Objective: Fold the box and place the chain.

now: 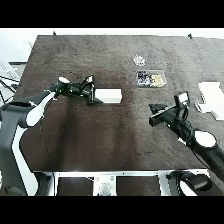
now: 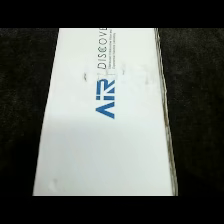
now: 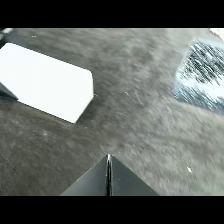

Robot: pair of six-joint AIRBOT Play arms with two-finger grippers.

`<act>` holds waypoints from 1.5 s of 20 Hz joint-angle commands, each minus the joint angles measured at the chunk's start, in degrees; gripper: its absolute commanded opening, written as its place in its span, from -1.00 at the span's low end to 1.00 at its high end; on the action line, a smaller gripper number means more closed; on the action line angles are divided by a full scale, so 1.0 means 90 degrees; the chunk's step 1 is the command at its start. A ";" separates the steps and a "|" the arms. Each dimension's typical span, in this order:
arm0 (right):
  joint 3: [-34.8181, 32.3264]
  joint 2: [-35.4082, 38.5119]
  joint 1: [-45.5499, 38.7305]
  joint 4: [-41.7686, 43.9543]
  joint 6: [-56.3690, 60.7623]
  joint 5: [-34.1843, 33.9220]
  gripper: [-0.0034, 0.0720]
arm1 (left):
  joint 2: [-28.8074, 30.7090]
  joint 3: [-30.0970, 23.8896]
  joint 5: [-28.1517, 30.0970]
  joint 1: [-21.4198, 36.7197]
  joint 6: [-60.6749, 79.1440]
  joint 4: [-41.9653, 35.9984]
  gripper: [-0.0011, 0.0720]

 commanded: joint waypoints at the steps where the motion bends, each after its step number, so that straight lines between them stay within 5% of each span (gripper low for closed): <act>1: -0.0629 0.0814 -0.0318 0.0345 0.0063 -0.0019 -0.90 | -0.0002 0.0000 -0.0007 0.0002 0.0000 0.0000 0.01; 8: -0.1622 0.2414 -0.0403 0.0345 0.0163 0.0000 -0.89 | -0.0002 0.0000 -0.0010 0.0002 0.0000 0.0000 0.00; 14: -0.1741 0.2407 -0.0403 0.0323 0.0158 -0.1156 -0.89 | -0.0002 0.0000 -0.0010 0.0002 0.0002 0.0000 0.00; 30: -0.1741 0.2409 -0.0396 0.0323 0.0158 -0.1154 -0.89 | -0.0002 0.0000 -0.0117 0.0002 0.0002 -0.0153 0.01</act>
